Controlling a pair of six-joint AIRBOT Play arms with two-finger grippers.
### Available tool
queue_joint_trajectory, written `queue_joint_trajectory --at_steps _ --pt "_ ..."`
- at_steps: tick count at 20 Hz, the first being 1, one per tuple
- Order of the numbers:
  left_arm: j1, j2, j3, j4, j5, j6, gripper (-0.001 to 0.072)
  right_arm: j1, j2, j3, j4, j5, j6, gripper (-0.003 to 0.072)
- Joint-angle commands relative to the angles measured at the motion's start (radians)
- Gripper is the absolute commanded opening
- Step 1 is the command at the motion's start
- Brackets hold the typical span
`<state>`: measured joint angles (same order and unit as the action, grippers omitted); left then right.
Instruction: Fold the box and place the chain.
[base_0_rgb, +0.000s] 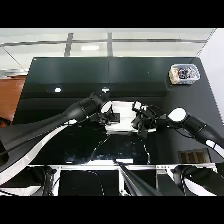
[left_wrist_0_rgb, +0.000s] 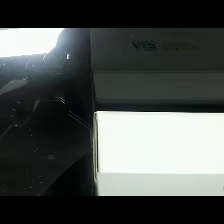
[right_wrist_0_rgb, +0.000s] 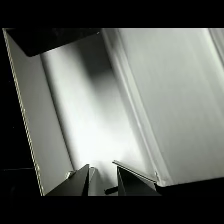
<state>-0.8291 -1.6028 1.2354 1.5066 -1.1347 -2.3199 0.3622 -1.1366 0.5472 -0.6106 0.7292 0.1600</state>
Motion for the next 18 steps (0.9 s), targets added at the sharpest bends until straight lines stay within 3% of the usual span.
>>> queue_joint_trajectory --at_steps 1,2,4,5,6,7,8,11,14,18 --pt "0.000 0.000 0.001 0.000 0.000 0.001 0.0025 0.001 -0.006 0.001 0.011 -0.014 0.040 0.0301" --pt "0.000 0.000 0.001 0.000 0.000 0.001 0.0025 0.001 -0.006 0.001 0.011 -0.035 0.055 0.0441" --pt "0.000 0.000 0.001 0.000 0.000 0.001 0.0025 0.001 -0.006 0.001 0.008 -0.041 0.057 0.0138" --pt "0.000 0.000 0.001 0.000 0.000 0.001 0.0025 0.001 -0.006 0.001 0.010 -0.042 0.060 0.0308" --pt "0.000 0.000 0.001 0.000 0.000 0.001 0.0025 0.001 -0.006 0.001 0.009 -0.042 0.071 0.0417" --pt "0.000 0.000 0.001 0.000 0.000 0.001 0.0025 0.000 -0.005 0.001 0.008 -0.030 0.094 0.0183" --pt "0.000 0.000 0.001 0.000 0.000 0.001 0.0025 -0.007 -0.004 0.002 0.008 -0.003 0.136 0.0021" --pt "0.000 0.000 0.001 0.000 0.000 0.001 0.0026 -0.090 0.020 0.043 -0.010 0.200 0.360 0.0015" --pt "0.000 0.000 0.001 0.000 0.000 0.001 0.0026 -0.292 0.069 0.106 -0.176 0.359 0.662 0.0015" --pt "0.000 0.000 0.001 0.000 0.000 0.001 0.0026 -0.685 0.082 0.092 -0.198 0.322 0.940 0.0015"
